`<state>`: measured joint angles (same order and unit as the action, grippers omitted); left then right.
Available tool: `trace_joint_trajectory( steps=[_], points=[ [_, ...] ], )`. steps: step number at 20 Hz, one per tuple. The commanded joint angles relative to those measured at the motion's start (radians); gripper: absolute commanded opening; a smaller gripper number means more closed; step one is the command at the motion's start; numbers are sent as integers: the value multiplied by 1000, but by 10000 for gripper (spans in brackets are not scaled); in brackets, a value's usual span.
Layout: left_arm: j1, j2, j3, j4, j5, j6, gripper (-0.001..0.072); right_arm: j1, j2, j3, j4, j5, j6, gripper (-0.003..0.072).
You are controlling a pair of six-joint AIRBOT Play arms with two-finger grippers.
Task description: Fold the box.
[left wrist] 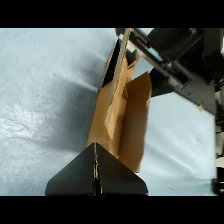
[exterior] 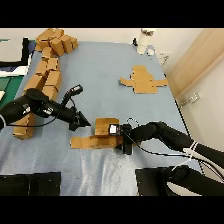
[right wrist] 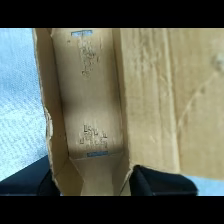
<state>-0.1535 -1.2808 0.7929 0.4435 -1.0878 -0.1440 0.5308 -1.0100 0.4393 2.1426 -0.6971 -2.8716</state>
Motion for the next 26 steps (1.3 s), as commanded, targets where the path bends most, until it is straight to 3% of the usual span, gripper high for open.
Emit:
trace_joint_trajectory(
  steps=[1,2,3,6,7,8,17,25,26],
  points=[
    [8,43,-112,0,127,200,24,0,0,0,0,0,0,554],
    [-1,63,-146,2,166,234,290,0,0,0,-1,0,0,554],
    [-10,80,-171,1,183,279,482,0,0,0,0,0,0,554],
    [-22,126,-229,2,192,369,493,0,0,0,-1,0,0,554],
    [-30,133,-240,7,199,376,664,0,0,0,-1,0,0,554],
    [-39,136,-253,5,214,376,697,0,0,0,0,0,0,554],
    [-142,136,-261,76,206,397,696,0,0,0,-1,0,0,554],
    [-228,127,-266,-29,311,394,695,0,0,0,-1,0,0,554],
    [-232,120,-266,-31,316,394,633,0,0,0,-1,0,0,554]
  ],
)
